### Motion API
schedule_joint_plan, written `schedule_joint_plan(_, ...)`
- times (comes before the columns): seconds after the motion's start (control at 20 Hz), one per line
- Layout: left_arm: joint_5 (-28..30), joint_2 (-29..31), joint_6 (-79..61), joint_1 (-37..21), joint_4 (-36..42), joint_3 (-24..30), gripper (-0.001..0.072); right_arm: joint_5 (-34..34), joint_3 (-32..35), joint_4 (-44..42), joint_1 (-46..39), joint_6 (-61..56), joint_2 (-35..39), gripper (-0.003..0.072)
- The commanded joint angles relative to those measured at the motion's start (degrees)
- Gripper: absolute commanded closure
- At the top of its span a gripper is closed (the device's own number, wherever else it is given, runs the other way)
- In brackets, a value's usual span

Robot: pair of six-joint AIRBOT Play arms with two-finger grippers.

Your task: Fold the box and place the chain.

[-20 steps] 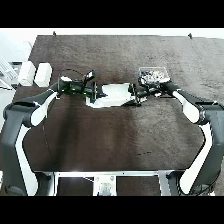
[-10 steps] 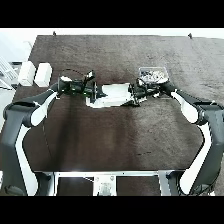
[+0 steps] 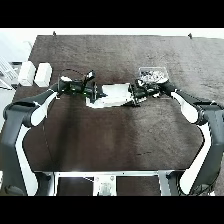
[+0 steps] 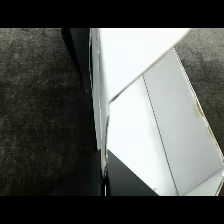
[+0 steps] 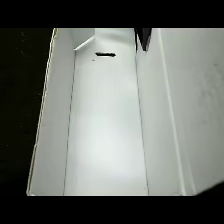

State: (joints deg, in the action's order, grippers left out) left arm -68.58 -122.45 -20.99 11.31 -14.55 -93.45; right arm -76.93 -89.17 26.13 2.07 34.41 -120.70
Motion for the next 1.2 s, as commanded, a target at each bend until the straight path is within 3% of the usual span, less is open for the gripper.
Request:
schedule_joint_plan(0.0,0.04,-0.02,-0.02,0.02,0.0,0.0,0.0687,-0.04,-0.02,0.24,0.0,-0.09,-0.02,0.0072)
schedule_joint_plan(0.25,0.04,-0.02,0.0,0.02,0.0,0.0,0.0687,-0.63,-0.04,0.24,-0.15,0.61,-0.02,0.0065)
schedule_joint_plan(0.35,0.02,-0.02,-0.02,0.02,0.0,-0.02,0.0687,-0.42,-0.04,-0.57,-0.26,0.83,-0.02,-0.0026)
schedule_joint_plan(0.65,0.02,-0.02,0.0,0.02,0.0,-0.02,0.0687,-0.46,-0.04,-0.61,-0.26,0.79,-0.02,-0.0025)
schedule_joint_plan(0.85,0.02,-0.02,0.0,0.04,0.0,-0.02,0.0687,-0.72,-0.02,-0.39,-0.24,0.79,-0.02,0.0012)
schedule_joint_plan(0.95,0.02,-0.02,0.0,0.04,0.0,-0.02,0.0687,-1.16,-0.02,0.63,-0.13,0.79,-0.02,0.0123)
schedule_joint_plan(1.15,0.04,-0.02,0.0,0.02,0.0,-0.02,0.0687,-1.01,-0.02,1.38,0.26,0.79,-0.02,0.013)
